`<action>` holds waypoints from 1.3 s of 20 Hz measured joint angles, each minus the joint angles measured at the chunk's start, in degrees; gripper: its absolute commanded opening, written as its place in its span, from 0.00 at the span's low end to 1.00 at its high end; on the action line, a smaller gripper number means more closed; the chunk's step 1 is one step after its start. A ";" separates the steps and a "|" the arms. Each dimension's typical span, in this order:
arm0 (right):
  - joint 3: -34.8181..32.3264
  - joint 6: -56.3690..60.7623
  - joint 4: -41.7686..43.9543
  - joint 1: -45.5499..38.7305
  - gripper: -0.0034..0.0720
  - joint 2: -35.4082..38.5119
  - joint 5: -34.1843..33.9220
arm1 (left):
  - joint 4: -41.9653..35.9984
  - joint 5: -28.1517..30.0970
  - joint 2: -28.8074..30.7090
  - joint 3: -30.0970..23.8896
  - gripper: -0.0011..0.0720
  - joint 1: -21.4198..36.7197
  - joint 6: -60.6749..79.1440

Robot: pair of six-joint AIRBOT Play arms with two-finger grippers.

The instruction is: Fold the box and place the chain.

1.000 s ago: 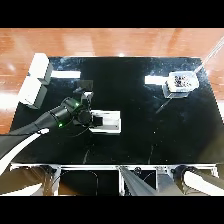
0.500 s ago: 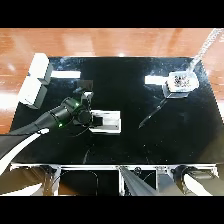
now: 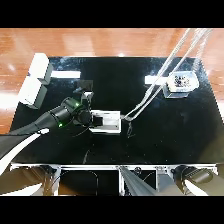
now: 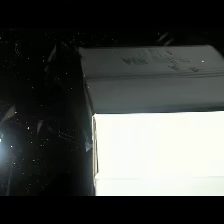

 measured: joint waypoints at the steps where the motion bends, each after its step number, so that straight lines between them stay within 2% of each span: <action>1: -1.31 0.20 0.33 1.86 0.09 0.04 0.46 | 0.00 0.00 0.00 0.00 0.04 0.00 0.00; 6: -9.42 0.61 2.82 9.60 0.09 -0.48 -3.17 | 0.00 -0.02 0.02 0.00 0.04 0.00 0.00; 10: -12.59 0.11 4.92 13.53 0.09 -3.10 -6.71 | 0.00 -0.04 0.02 0.00 0.04 0.00 0.00; 20: -13.68 -4.83 11.91 16.22 0.09 -7.32 -23.21 | 0.00 -0.15 0.00 0.00 0.04 0.00 0.00; 23: -13.73 -5.64 13.11 16.26 0.09 -8.37 -25.38 | 0.00 -0.20 0.02 0.00 0.05 0.00 0.00; 26: -13.73 -5.99 13.42 16.26 0.10 -9.53 -24.35 | 0.00 -0.37 0.02 0.00 0.04 0.00 0.00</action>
